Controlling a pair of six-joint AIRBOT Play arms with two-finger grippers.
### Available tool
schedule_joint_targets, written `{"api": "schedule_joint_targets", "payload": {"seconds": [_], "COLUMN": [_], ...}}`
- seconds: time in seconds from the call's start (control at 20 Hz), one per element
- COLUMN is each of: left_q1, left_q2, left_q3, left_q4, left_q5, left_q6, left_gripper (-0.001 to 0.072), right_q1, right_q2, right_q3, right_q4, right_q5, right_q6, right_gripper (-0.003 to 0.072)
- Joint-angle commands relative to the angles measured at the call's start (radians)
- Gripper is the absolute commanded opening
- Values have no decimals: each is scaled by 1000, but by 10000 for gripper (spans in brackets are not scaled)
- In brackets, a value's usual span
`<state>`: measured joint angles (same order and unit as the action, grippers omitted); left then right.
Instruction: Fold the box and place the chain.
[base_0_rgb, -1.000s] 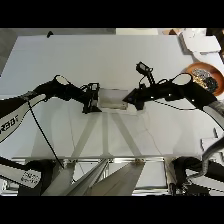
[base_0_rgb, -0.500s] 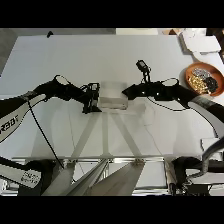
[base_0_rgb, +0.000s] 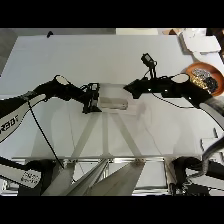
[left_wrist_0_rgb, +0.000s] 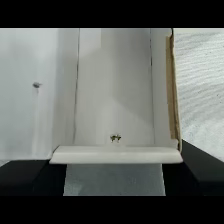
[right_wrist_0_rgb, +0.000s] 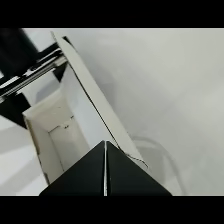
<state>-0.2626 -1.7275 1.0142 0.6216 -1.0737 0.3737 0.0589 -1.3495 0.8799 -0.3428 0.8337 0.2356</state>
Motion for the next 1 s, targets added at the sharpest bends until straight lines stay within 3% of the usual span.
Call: {"api": "schedule_joint_targets", "payload": {"seconds": [0.0, 0.1, 0.25, 0.3, 0.35, 0.4, 0.55, 0.95], "left_q1": [0, 0, 0, 0, 0, 0, 0, 0], "left_q2": [-1, -1, -1, -1, -1, -1, -1, -1], "left_q3": [0, 0, 0, 0, 0, 0, 0, 0], "left_q4": [0, 0, 0, 0, 0, 0, 0, 0], "left_q5": [0, 0, 0, 0, 0, 0, 0, 0], "left_q6": [0, 0, 0, 0, 0, 0, 0, 0], "left_gripper": [225, 225, 225, 225, 225, 225, 225, 225], "right_q1": [1, 8, 8, 8, 8, 8, 8, 8], "right_q2": [172, 232, 241, 240, 236, 227, 155, -5], "right_q3": [0, -24, -114, -155, -195, -220, -231, -230], "right_q4": [-266, -421, -512, -514, -513, -509, -468, -6], "right_q5": [22, 11, -21, -63, -115, -155, -168, -57], "right_q6": [-6, 6, -6, -35, -85, -140, -285, -940], "right_gripper": [33, 40, 61, 134, 303, 366, 366, 366]}}
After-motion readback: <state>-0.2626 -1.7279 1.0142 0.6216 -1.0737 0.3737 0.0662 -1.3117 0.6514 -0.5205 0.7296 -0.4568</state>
